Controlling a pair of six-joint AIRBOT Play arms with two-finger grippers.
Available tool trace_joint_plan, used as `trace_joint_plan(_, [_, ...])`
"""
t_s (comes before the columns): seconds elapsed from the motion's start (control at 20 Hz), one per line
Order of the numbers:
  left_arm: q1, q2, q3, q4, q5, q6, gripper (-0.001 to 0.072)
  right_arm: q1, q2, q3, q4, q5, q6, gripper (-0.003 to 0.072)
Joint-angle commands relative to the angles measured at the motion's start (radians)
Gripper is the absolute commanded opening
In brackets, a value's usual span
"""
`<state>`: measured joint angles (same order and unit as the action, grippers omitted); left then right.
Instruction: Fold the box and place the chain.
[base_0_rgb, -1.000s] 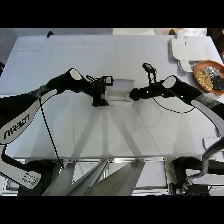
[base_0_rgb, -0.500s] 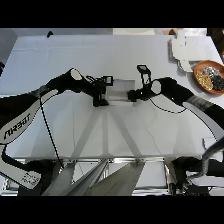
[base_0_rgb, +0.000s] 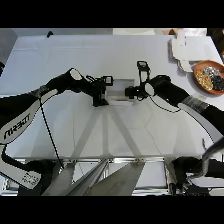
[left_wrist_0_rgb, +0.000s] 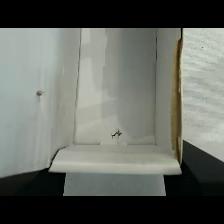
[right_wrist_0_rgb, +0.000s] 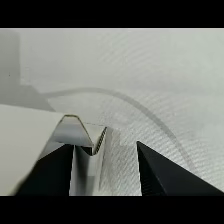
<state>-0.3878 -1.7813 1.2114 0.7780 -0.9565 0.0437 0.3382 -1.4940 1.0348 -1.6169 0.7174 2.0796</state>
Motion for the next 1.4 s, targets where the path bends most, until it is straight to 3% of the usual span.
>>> trace_joint_plan(0.0, [0.0, 0.0, 0.0, 0.0, -0.001, 0.0, 0.0213, 0.024, -0.02, 0.003, -0.058, 0.035, 0.105, 0.0399])
trace_joint_plan(0.8, [0.0, 0.0, 0.0, 0.0, -0.001, 0.0, 0.0213, 0.056, -0.13, 0.109, -0.087, 0.107, 0.333, 0.0387])
trace_joint_plan(0.9, [0.0, 0.0, 0.0, 0.0, -0.001, 0.0, 0.0213, 0.056, -0.133, 0.109, -0.088, 0.107, 0.333, 0.0292])
trace_joint_plan(1.0, [0.0, 0.0, 0.0, 0.0, -0.001, 0.0, 0.0213, 0.056, -0.137, 0.111, -0.088, 0.096, 0.333, 0.0287])
trace_joint_plan(1.1, [0.0, 0.0, 0.0, 0.0, -0.001, 0.0, 0.0213, 0.056, -0.142, 0.111, -0.088, 0.096, 0.333, 0.0107])
trace_joint_plan(1.15, [0.0, 0.0, 0.0, 0.0, -0.001, 0.0, 0.0213, 0.056, -0.143, 0.111, -0.088, 0.097, 0.333, 0.0098])
trace_joint_plan(1.2, [0.0, 0.0, 0.0, 0.0, -0.001, 0.0, 0.0213, 0.06, -0.143, 0.111, -0.088, 0.097, 0.333, 0.0032])
trace_joint_plan(1.35, [0.0, 0.0, 0.0, 0.0, -0.001, 0.0, 0.0213, 0.06, -0.143, 0.111, -0.089, 0.097, 0.333, 0.0018])
